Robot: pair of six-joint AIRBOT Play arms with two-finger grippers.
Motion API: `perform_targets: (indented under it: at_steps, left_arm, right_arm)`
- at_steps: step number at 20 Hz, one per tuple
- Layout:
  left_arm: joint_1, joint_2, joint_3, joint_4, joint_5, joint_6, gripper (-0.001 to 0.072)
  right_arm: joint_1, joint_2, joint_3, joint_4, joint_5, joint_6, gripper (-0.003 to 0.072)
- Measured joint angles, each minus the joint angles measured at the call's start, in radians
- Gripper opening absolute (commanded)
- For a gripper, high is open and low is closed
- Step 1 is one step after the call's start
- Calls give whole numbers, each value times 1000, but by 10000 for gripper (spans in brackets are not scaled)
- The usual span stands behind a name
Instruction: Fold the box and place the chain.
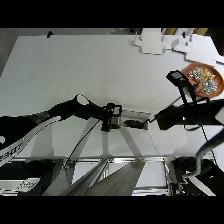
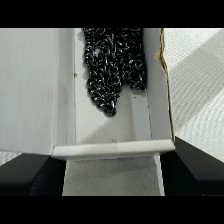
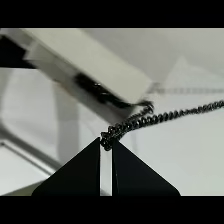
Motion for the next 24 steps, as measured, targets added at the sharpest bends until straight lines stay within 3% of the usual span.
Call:
perform_targets:
  at_steps: [6, 13, 15, 16, 21, 24]
  left_arm:
    - [0, 0, 0, 0, 0, 0, 136]
    - [0, 0, 0, 0, 0, 0, 136]
    - [0, 0, 0, 0, 0, 0, 136]
    - [0, 0, 0, 0, 0, 0, 136]
    - [0, 0, 0, 0, 0, 0, 136]
    - [0, 0, 0, 0, 0, 0, 136]
  right_arm:
    - [164, 12, -1, 62, -198, 26, 22]
    - [220, -163, -17, 46, -287, 32, 39]
    - [222, -212, -20, 35, -287, 33, 269]
    - [222, -227, -19, 32, -288, 33, 334]
    - [183, -261, 89, 11, -253, 11, 312]
    - [87, -267, 162, -50, -219, 3, 174]
